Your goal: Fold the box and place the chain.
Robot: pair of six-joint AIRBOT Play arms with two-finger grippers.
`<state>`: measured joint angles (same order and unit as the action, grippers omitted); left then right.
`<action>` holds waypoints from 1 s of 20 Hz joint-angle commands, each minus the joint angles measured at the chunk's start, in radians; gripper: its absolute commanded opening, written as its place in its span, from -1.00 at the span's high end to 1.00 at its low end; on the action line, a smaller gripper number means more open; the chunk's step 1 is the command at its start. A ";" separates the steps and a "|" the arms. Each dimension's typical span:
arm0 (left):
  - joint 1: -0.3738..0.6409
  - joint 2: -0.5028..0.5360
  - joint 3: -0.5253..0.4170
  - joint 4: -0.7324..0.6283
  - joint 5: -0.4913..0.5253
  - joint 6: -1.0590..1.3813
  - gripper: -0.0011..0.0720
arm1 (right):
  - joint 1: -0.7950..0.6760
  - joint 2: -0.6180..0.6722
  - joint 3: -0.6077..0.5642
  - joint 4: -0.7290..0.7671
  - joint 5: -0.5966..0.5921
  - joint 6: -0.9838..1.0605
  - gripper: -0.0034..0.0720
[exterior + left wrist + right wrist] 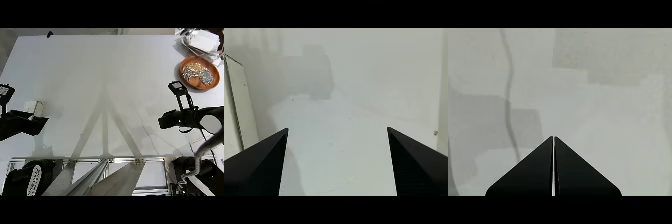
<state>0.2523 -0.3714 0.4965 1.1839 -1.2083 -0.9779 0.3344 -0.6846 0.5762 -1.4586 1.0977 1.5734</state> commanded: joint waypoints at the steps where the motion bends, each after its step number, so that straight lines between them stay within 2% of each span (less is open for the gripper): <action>1: -0.001 0.001 -0.001 -0.010 -0.009 0.001 -0.92 | 0.000 0.001 0.001 0.000 0.000 0.000 0.87; 20: -0.001 0.000 -0.001 -0.024 -0.004 0.001 -0.92 | 0.000 0.001 0.001 0.000 0.000 0.000 0.87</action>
<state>0.2523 -0.3714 0.4957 1.1603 -1.2129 -0.9775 0.3344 -0.6846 0.5762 -1.4586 1.0977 1.5734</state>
